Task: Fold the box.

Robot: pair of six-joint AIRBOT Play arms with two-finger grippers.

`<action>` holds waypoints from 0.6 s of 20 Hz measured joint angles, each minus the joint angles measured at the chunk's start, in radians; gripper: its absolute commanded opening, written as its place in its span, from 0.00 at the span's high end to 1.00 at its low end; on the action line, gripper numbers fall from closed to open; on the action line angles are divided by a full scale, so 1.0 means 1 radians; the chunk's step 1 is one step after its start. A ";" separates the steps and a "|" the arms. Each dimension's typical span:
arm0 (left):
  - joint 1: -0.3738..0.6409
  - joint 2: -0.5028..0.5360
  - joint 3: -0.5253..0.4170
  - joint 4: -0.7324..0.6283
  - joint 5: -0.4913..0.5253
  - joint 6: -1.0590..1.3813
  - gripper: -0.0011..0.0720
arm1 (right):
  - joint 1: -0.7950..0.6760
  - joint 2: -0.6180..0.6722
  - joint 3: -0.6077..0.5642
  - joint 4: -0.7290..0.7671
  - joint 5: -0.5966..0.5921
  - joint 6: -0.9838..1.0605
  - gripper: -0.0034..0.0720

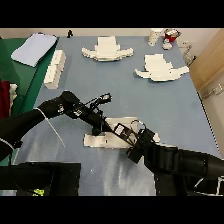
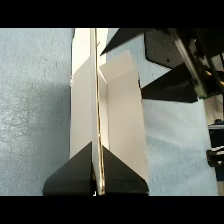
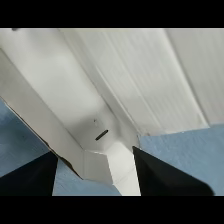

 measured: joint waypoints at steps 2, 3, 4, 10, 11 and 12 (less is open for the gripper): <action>0.000 0.000 0.000 0.000 0.000 0.000 0.97 | -0.028 0.032 0.000 0.000 -0.007 0.010 0.00; 0.000 0.000 0.000 0.000 0.000 0.000 0.97 | -0.043 0.042 0.000 0.002 -0.009 0.011 0.00; 0.000 0.000 0.000 -0.001 0.001 0.000 0.97 | -0.059 0.049 0.000 0.010 -0.009 0.003 0.00; 0.000 0.000 0.000 0.000 0.000 0.000 0.97 | -0.233 0.066 -0.005 0.190 0.079 -0.348 0.00; 0.000 0.000 0.000 -0.001 0.000 0.000 0.97 | -0.276 0.066 -0.008 0.252 0.095 -0.448 0.00; 0.000 0.000 0.000 0.000 0.000 0.000 0.97 | -0.326 0.066 -0.011 0.326 0.111 -0.566 0.00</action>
